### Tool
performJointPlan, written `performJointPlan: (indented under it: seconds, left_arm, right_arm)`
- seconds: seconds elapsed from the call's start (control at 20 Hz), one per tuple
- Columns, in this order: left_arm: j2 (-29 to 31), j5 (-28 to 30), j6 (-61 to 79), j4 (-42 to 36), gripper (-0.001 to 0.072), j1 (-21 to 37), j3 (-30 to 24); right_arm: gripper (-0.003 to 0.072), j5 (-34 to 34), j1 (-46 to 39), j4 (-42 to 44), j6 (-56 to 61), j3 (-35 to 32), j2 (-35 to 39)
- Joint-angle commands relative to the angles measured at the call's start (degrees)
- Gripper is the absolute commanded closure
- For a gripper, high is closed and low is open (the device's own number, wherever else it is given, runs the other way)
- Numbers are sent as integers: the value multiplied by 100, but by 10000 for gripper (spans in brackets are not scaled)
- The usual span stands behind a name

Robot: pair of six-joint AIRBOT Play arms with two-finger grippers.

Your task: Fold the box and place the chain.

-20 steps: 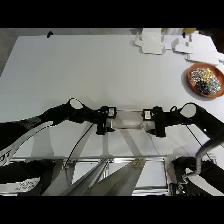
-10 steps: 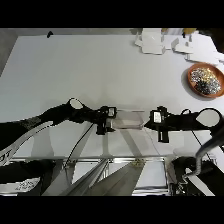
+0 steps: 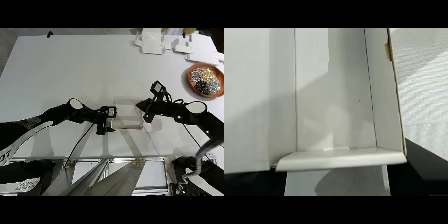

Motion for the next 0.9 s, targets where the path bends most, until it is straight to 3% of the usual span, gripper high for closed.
performJointPlan:
  seconds: [0.0,0.15,0.4,0.55,0.7,0.75,0.8,0.85]
  left_arm:
    - [4,2,11,2,580,4,0]
    - [4,2,9,2,580,4,-2]
    - [4,2,11,4,580,4,-2]
    - [4,2,9,4,580,4,0]
    - [4,2,11,2,580,4,-2]
    - [4,0,11,2,580,4,-2]
    - [4,4,9,2,580,4,-2]
    - [4,2,11,2,580,4,-2]
  right_arm:
    - [671,-352,0,122,400,4,-544]
    - [671,-26,0,-317,997,155,-535]
    - [671,1335,0,-2997,2629,1106,11]
    - [672,2004,0,-3947,1974,1204,719]
    - [670,2955,0,-4352,809,1169,881]
    - [629,2885,0,-4341,651,1075,879]
    - [503,2673,0,-4210,448,914,876]
    - [422,2402,2,-4024,227,721,876]
